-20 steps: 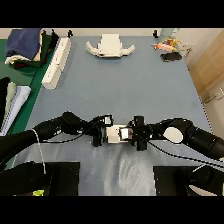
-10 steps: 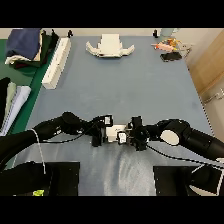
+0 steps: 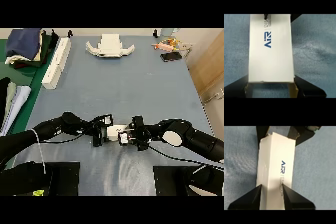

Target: Fold the box.

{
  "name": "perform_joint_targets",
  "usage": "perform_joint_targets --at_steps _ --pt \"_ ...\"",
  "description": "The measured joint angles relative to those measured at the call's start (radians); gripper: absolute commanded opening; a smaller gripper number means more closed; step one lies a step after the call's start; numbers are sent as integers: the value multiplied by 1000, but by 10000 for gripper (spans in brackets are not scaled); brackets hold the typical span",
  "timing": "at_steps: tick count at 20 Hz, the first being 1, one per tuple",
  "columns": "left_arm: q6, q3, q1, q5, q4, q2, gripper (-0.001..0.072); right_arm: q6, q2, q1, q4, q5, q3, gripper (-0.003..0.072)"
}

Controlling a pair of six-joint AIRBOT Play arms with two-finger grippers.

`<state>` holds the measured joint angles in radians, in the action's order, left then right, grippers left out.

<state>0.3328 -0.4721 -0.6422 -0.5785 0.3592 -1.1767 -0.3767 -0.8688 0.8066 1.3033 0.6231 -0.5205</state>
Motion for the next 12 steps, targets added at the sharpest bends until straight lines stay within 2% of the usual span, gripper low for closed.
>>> perform_joint_targets --at_steps 12 --pt "3 0 0 2 3 0 519 0 41 0 0 -31 0 302"
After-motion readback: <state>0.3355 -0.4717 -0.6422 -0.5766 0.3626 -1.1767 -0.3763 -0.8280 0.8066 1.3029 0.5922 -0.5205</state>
